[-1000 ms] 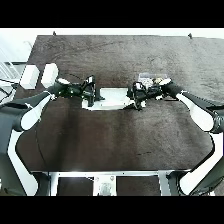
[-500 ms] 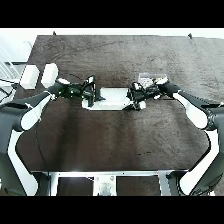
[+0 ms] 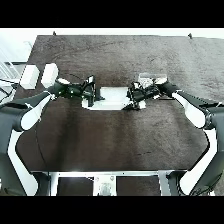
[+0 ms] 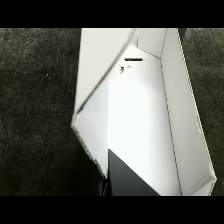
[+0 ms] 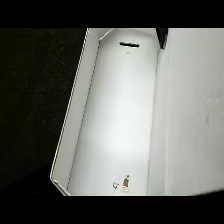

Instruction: Fold the box and place the chain.

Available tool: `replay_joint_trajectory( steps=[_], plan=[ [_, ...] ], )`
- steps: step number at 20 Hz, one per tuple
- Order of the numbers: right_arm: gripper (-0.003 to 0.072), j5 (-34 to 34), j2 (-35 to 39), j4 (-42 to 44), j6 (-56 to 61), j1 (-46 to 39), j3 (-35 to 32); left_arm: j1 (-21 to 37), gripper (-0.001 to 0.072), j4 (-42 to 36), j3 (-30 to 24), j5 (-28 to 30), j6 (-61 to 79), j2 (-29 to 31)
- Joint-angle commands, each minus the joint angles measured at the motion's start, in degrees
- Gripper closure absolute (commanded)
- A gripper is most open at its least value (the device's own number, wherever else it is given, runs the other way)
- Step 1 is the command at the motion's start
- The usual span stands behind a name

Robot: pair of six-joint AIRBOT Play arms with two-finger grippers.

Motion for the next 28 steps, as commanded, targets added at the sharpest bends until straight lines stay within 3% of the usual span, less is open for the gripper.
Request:
replay_joint_trajectory(
  steps=[1, 28],
  plan=[
    [0.0066, 1.44, -1.75, -0.22, 3.52, -0.13, 3.13, 0.0, 0.0689, 0.09, 0.04, -0.26, 0.0, -0.02],
    [0.0066, 3.1, -3.23, -0.96, 7.58, 0.59, 4.55, 0.0, 0.0689, 0.09, 0.07, -0.26, 0.0, -0.02]
  ],
)
